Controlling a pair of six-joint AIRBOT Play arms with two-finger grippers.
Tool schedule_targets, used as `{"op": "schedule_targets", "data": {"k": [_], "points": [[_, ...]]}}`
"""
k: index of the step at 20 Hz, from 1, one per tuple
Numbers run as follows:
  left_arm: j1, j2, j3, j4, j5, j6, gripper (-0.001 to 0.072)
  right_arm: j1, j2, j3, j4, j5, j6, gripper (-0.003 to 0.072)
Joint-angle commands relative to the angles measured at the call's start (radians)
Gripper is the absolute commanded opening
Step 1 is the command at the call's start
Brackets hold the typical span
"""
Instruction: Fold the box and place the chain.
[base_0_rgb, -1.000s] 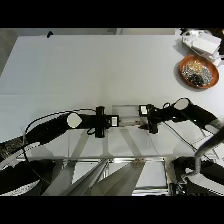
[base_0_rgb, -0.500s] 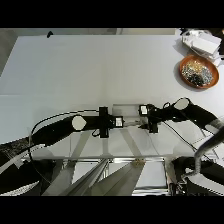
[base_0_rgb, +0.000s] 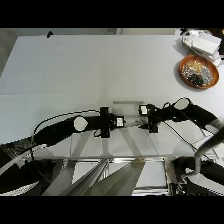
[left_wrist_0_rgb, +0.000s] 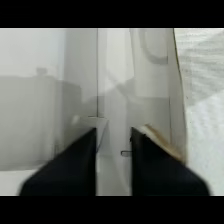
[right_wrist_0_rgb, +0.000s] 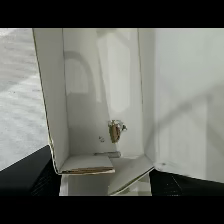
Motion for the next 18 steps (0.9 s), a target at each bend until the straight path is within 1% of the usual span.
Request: {"op": "schedule_targets", "data": {"k": [1,3,5,7,9,13,15,18], "points": [[0.025,0.037,-0.005,0.003,-0.023,-0.032,0.0009,0.000,0.000,0.001,0.001,0.001,0.000,0.0318],[0.068,0.083,-0.023,0.020,-0.053,-0.093,0.0010,0.000,0.000,0.001,0.001,0.001,0.000,0.0318],[0.127,0.138,-0.056,0.075,-0.122,-0.156,0.0009,0.000,0.000,0.001,0.001,0.001,0.000,0.0318],[0.183,0.200,-0.105,0.081,-0.186,-0.188,0.0009,0.000,0.000,0.001,0.001,0.001,0.000,0.0318],[0.238,0.277,-0.124,0.082,-0.244,-0.290,0.0005,0.000,0.000,0.001,0.001,0.001,0.000,0.0318],[0.353,0.444,-0.124,0.086,-0.251,-0.467,0.0005,0.000,0.000,0.001,0.001,0.001,0.000,0.0318],[0.415,0.465,-0.129,0.119,-0.277,-0.594,0.0004,0.000,0.000,0.001,0.001,0.001,0.000,0.0318],[0.468,0.410,-0.172,0.119,-0.301,-0.807,0.0004,0.000,0.000,0.001,0.001,0.001,0.000,0.0318]]}}
